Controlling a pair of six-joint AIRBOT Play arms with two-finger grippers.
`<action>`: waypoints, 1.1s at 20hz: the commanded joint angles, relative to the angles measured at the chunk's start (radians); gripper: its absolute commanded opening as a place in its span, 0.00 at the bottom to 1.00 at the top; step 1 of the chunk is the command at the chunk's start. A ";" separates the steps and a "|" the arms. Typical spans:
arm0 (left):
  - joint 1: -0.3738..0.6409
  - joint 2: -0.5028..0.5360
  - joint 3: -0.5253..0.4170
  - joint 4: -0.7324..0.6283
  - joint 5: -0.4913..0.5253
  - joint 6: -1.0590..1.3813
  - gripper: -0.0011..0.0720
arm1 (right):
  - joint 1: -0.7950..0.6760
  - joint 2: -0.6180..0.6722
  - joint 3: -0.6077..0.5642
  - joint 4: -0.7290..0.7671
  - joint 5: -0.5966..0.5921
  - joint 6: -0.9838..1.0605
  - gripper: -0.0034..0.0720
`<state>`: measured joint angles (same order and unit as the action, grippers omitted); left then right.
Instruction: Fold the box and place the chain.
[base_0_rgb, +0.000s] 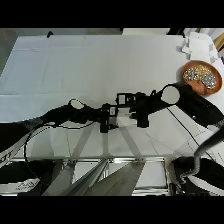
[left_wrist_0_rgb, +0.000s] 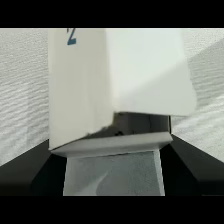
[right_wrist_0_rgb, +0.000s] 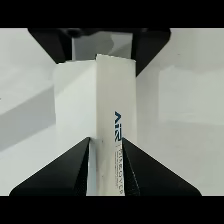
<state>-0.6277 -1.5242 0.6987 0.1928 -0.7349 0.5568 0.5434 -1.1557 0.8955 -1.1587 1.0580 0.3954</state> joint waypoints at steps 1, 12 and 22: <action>0.000 0.000 0.001 0.002 -0.002 0.000 0.11 | 0.023 0.003 -0.013 -0.023 -0.025 -0.003 0.33; 0.000 0.000 0.001 0.002 -0.002 0.000 0.11 | 0.025 0.005 -0.032 -0.024 -0.027 0.019 0.10; 0.000 0.000 0.001 0.002 -0.002 0.000 0.11 | 0.025 0.006 -0.080 -0.003 -0.050 0.027 0.10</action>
<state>-0.6273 -1.5242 0.6991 0.1936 -0.7353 0.5568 0.5674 -1.1507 0.8314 -1.1736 1.0069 0.4202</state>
